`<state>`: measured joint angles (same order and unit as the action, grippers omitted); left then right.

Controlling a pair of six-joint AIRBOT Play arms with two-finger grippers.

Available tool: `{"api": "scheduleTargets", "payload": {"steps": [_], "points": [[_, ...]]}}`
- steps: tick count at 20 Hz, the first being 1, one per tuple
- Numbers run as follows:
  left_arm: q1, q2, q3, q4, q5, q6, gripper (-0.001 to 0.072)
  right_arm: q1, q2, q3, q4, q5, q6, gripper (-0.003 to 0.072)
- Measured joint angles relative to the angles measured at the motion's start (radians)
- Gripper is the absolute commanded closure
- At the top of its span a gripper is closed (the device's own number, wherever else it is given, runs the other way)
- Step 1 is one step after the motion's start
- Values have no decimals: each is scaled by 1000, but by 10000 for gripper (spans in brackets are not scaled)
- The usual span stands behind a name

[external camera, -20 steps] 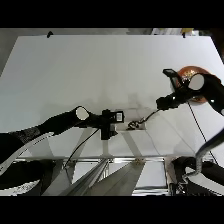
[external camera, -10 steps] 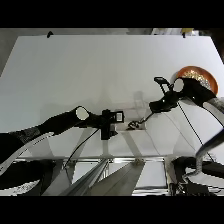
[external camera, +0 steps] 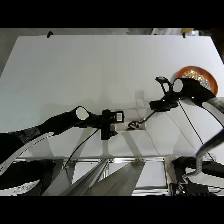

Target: Fold the box and place the chain.

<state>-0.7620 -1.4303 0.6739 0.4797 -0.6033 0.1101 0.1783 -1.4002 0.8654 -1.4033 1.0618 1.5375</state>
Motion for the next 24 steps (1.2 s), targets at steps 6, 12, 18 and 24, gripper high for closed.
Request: {"api": "scheduleTargets", "payload": {"steps": [6,12,18,24], "points": [[0,0,0,0,0,0,498,0,2,-14,-1,17,-20,673],[0,0,0,0,0,0,498,16,137,-24,9,146,-85,673],[0,0,0,0,0,0,498,151,397,-25,85,202,-102,673],[0,0,0,0,0,0,498,352,523,-25,214,126,-105,673]]}}
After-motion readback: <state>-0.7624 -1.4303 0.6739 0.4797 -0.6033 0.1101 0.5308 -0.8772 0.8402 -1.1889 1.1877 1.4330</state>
